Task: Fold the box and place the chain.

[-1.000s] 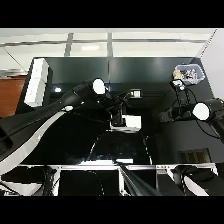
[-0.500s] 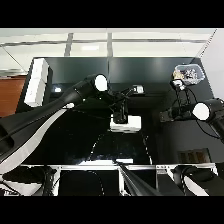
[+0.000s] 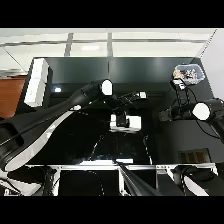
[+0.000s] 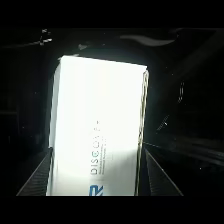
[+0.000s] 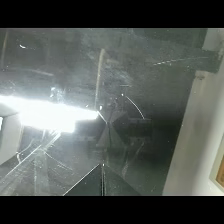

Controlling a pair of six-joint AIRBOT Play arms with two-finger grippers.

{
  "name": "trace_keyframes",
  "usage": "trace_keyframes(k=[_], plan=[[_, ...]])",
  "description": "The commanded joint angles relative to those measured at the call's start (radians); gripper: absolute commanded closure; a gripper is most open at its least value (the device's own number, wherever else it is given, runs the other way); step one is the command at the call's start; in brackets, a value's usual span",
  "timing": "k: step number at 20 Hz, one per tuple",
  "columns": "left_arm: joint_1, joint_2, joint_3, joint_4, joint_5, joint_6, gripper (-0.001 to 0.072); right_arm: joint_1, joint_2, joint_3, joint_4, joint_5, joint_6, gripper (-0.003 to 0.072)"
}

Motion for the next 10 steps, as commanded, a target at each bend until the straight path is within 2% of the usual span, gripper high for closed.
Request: trace_keyframes(k=[1, 10], plan=[[-0.006, -0.003, 0.009, 0.0, -0.019, -0.005, 0.0017, 0.0, 0.0, 0.0, 0.0, -0.002, 0.001, 0.0674], [-0.01, -0.003, 0.01, 0.002, -0.042, -0.005, 0.0, -0.001, 0.0, 0.0, 0.0, -0.002, 0.002, 0.0674]])
